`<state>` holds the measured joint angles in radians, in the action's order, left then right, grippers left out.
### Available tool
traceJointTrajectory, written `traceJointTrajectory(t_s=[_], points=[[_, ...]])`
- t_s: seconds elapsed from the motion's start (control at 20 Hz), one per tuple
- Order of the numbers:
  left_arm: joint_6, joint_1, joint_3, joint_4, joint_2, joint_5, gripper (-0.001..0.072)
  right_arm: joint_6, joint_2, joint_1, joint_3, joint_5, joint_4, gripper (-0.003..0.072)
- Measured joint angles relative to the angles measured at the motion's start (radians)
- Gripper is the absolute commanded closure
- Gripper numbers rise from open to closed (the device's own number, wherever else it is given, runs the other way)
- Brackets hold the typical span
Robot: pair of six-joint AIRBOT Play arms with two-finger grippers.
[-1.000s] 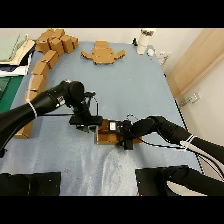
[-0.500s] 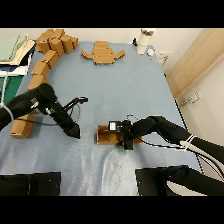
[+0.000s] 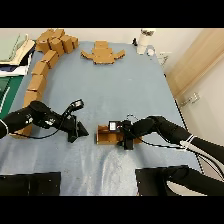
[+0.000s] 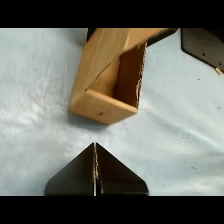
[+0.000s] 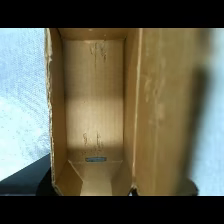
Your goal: Fold the box.
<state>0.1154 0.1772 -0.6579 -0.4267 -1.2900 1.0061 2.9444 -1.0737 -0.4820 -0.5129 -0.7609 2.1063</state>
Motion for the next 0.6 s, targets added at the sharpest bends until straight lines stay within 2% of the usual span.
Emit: traceJointTrajectory(t_s=[0.05,0.3,0.6], points=[[0.072,0.013,0.006,0.021,0.000,-0.034,0.0022,0.000,0.000,0.000,0.000,0.000,0.000,0.0187],[0.270,0.098,0.035,0.072,-0.001,-0.130,0.0021,0.000,0.000,0.000,0.000,0.000,-0.001,0.0187],[0.335,0.181,0.047,0.088,-0.010,-0.242,0.0021,0.000,0.000,0.000,0.000,0.000,-0.001,0.0187]])
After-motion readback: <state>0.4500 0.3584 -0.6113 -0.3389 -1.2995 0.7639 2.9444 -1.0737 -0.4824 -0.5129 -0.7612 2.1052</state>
